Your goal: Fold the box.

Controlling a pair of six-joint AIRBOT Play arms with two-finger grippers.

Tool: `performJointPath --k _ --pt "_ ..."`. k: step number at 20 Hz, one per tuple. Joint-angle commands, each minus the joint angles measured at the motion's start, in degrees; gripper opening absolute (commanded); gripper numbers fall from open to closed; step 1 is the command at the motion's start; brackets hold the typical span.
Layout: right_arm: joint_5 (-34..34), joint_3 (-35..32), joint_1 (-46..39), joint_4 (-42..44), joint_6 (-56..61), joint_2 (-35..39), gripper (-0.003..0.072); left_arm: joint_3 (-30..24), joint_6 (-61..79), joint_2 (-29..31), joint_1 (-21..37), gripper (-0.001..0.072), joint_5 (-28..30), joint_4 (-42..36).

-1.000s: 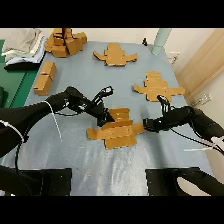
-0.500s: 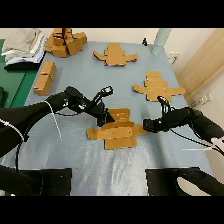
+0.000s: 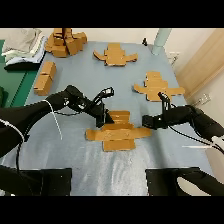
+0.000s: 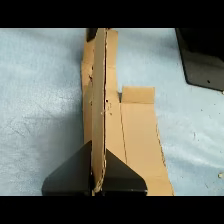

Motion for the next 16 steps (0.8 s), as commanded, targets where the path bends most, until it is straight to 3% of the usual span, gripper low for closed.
performJointPath --k 1,11,16 --pt "1.09 0.61 -0.04 0.11 0.02 0.04 0.0004 1.09 -0.96 -0.24 -0.04 0.0015 0.07 1.64" --pt "0.9 0.61 -0.02 -0.17 -0.04 0.04 0.0004 1.01 -2.36 -2.67 -0.04 0.0015 -3.56 1.49" --pt "-3.06 0.68 1.79 -0.68 -1.66 3.37 0.0002 1.03 -2.8 -2.67 0.04 0.0015 -3.63 1.49"
